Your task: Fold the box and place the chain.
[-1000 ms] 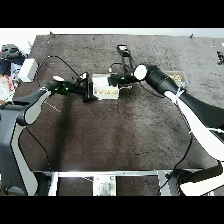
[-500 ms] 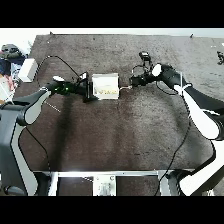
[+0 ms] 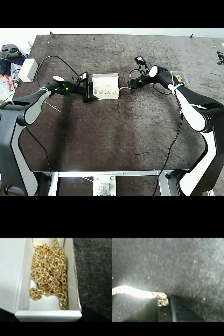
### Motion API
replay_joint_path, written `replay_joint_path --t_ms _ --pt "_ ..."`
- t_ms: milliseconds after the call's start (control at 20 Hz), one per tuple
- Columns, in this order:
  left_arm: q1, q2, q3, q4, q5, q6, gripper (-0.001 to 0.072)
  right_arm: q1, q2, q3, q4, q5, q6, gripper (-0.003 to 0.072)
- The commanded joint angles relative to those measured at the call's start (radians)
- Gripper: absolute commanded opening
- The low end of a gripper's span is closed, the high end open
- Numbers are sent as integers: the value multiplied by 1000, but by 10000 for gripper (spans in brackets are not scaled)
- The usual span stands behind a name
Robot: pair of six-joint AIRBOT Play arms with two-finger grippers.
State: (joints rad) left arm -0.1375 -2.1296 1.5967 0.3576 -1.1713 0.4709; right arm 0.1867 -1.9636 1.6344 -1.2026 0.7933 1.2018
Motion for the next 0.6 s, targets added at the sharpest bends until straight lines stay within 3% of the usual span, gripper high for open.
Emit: replay_joint_path --t_ms 0,200,450,550 --pt "0 0 0 0 0 0 299 21 -10 5 5 24 -79 16" --pt "0 0 0 0 0 0 299 42 70 5 3 57 -84 11" --pt "0 0 0 0 0 0 299 75 275 5 66 203 -81 10" --pt "0 0 0 0 0 0 299 111 360 5 98 174 -81 11"
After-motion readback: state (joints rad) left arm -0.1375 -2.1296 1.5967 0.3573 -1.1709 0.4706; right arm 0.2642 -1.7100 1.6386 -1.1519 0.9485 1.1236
